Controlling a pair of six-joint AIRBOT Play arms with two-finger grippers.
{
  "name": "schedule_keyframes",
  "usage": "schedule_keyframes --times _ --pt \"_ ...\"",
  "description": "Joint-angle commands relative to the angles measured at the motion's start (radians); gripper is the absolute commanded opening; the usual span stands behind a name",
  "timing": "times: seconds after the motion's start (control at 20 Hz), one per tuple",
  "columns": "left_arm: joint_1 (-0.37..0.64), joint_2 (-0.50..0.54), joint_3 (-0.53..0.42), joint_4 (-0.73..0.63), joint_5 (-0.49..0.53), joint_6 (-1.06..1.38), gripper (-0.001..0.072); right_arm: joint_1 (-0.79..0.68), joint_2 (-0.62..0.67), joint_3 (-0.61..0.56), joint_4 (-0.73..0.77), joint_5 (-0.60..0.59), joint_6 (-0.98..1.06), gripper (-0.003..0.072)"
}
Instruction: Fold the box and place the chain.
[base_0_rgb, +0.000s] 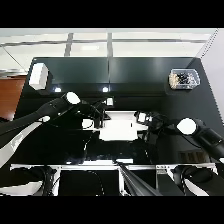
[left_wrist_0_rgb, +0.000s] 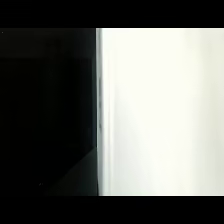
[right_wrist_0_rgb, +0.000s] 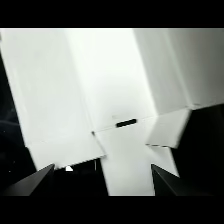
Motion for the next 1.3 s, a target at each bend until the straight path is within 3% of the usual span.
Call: schedule_keyframes --times 0.0,0.1,0.55,0.85,1.25 --pt "-0.001 -0.003 0.003 0.001 0.009 0.010 0.0027 0.015 -0.049 -0.010 0.002 0.041 -0.118 0.0709" --pt "-0.002 -0.003 0.003 0.000 0.008 0.008 0.0028 0.023 -0.061 -0.010 0.023 0.056 -0.188 0.0710" --pt "0.000 -0.003 0.003 0.000 0.010 -0.003 0.0028 0.134 -0.141 -0.010 0.039 -0.218 -0.220 0.0709" --pt "-0.001 -0.003 0.003 0.000 -0.007 -0.022 0.0029 0.079 -0.035 0.064 0.035 -0.144 -0.216 0.0709" --pt "-0.002 -0.003 0.003 0.000 -0.017 -0.022 0.0028 -0.006 -0.112 0.068 0.200 -0.156 -0.262 0.0709"
